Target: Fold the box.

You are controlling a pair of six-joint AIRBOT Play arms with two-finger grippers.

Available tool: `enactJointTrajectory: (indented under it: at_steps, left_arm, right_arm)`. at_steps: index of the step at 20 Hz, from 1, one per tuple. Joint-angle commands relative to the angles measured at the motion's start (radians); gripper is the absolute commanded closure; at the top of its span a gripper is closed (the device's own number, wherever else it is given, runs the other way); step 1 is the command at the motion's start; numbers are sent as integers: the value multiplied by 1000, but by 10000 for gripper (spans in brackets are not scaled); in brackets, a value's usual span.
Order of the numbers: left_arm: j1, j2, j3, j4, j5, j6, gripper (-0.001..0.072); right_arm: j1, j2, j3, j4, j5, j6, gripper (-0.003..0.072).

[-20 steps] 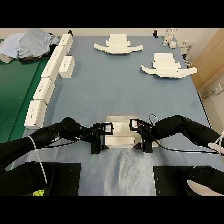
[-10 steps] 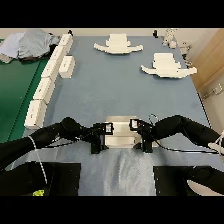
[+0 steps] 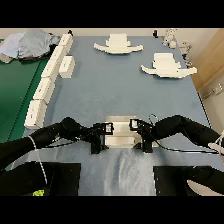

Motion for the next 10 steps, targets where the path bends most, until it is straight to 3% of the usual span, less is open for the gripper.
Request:
enactJointTrajectory:
  at_steps: [1,10]
  left_arm:
    - [0,0,1,0,0,1,281]
    - [0,0,1,0,1,1,281]
  right_arm:
    - [1,0,0,4,2,0,202]
    - [1,0,0,1,0,5,202]
